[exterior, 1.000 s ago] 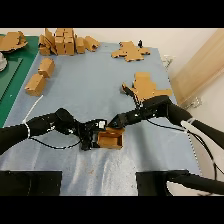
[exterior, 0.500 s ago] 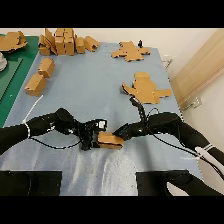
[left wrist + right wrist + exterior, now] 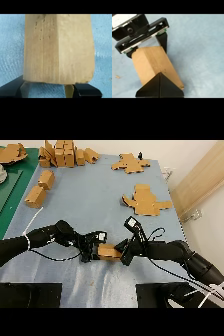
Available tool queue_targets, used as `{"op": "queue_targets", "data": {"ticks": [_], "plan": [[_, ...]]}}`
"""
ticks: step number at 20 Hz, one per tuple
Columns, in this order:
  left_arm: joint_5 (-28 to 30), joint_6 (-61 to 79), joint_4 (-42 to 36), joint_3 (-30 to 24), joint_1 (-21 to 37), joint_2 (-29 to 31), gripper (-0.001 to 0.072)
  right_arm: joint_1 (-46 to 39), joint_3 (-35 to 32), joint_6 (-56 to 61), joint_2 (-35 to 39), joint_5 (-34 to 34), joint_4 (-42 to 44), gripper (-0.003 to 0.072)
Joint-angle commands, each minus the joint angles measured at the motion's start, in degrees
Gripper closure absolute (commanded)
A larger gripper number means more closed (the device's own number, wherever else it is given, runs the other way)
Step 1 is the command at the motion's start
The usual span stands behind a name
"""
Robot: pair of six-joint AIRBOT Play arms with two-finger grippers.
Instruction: Fold the box.
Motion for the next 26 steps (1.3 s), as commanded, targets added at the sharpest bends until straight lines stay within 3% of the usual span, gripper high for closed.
{"op": "queue_targets", "data": {"ticks": [1, 5, 10, 11, 13, 17, 18, 19, 26], "plan": [[0.0, 0.0, 0.0, 0.0, 0.0, 0.0, 0.0306, 2.5, -0.2, -0.3, -1.1, 5.9, -7.3, 0.0683], [0.0, 0.0, 0.0, 0.0, 0.0, 0.0, 0.0306, 7.7, -0.2, -1.8, -2.5, 5.4, -8.7, 0.0684], [0.0, 0.0, 0.0, 0.0, 0.0, 0.0, 0.0306, 16.0, 0.0, -0.2, -2.5, 6.5, -18.5, 0.0682], [0.0, 0.0, 0.0, 0.0, 0.0, 0.0, 0.0306, 16.4, 0.5, -0.2, -2.5, 6.4, -18.5, 0.0656], [0.0, 0.0, 0.0, 0.0, 0.0, 0.0, 0.0306, 16.4, 1.4, -0.2, -2.4, 6.3, -18.4, 0.0519], [0.0, 0.0, 0.0, 0.0, 0.0, 0.0, 0.0306, 16.5, 1.8, -0.3, -2.5, 5.5, -19.4, 0.0499], [0.0, 0.0, 0.0, 0.0, 0.0, 0.0, 0.0306, 16.5, 1.8, -0.3, -2.5, 5.1, -20.0, 0.0403], [0.0, 0.0, 0.0, 0.0, 0.0, 0.0, 0.0306, 16.5, 1.8, -0.3, -2.6, 5.0, -20.7, 0.037], [0.0, 0.0, 0.0, 0.0, 0.0, 0.0, 0.0306, 16.5, 1.8, -5.3, -2.6, 5.1, -21.6, 0.037]]}}
